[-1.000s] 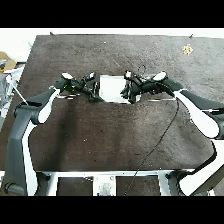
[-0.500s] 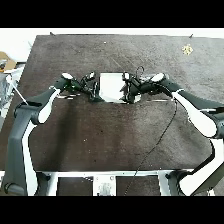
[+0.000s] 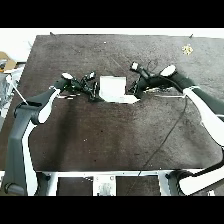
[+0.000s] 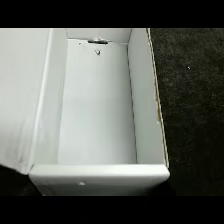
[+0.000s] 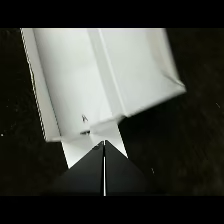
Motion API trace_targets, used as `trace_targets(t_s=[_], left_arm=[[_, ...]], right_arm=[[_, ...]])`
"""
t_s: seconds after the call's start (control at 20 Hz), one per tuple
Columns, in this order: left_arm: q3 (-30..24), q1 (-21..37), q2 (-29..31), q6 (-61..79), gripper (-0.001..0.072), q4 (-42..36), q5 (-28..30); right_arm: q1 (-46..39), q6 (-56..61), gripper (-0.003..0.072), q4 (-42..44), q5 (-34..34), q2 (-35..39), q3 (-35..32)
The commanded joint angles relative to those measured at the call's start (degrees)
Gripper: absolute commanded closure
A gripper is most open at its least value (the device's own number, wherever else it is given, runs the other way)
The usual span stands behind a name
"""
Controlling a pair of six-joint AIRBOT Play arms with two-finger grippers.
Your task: Fold the box and place the chain.
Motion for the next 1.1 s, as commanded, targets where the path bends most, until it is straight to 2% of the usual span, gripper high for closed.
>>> trace_targets(t_s=[0.0,0.1,0.2,0.25,0.45,0.6,0.75,0.9,0.95,1.05], left_arm=[[-0.02,0.02,0.0,0.07,0.0245,0.04,0.02],[-0.02,0.02,0.0,0.07,0.0246,0.04,0.02],[-0.02,0.02,0.0,0.07,0.0246,0.04,0.02],[-0.02,0.02,0.0,0.07,0.0246,0.04,0.0],[-0.02,0.02,0.0,0.07,0.0246,0.04,0.02],[-0.02,0.02,0.0,0.07,0.0246,0.04,0.02],[-0.02,0.02,0.0,0.07,0.0245,0.04,0.02],[-0.02,0.02,0.0,0.07,0.0246,0.04,0.02],[-0.02,0.02,0.0,0.04,0.0245,0.04,0.02],[-0.02,0.02,0.0,0.07,0.0246,0.04,0.02]], right_arm=[[-2.29,27.93,0.0677,-9.62,2.49,7.21,1.29],[-5.09,42.32,0.0677,-12.07,6.21,9.64,1.49],[-8.07,48.54,0.0677,-11.72,12.09,9.55,0.76],[-9.22,50.34,0.0677,-11.69,12.46,9.49,-0.85],[-11.13,54.97,0.0676,-9.6,6.62,7.65,-8.02],[-10.69,52.65,0.0676,-1.01,0.87,4.68,-12.44],[-8.92,47.91,0.0676,5.01,-0.48,0.04,-13.03],[-7.58,46.82,0.0676,7.43,-4.44,-2.64,-12.98],[-7.56,44.81,0.0633,9.79,-4.63,-3.15,-12.96],[-7.56,38.8,0.0342,16.2,-2.8,-3.28,-12.96]])
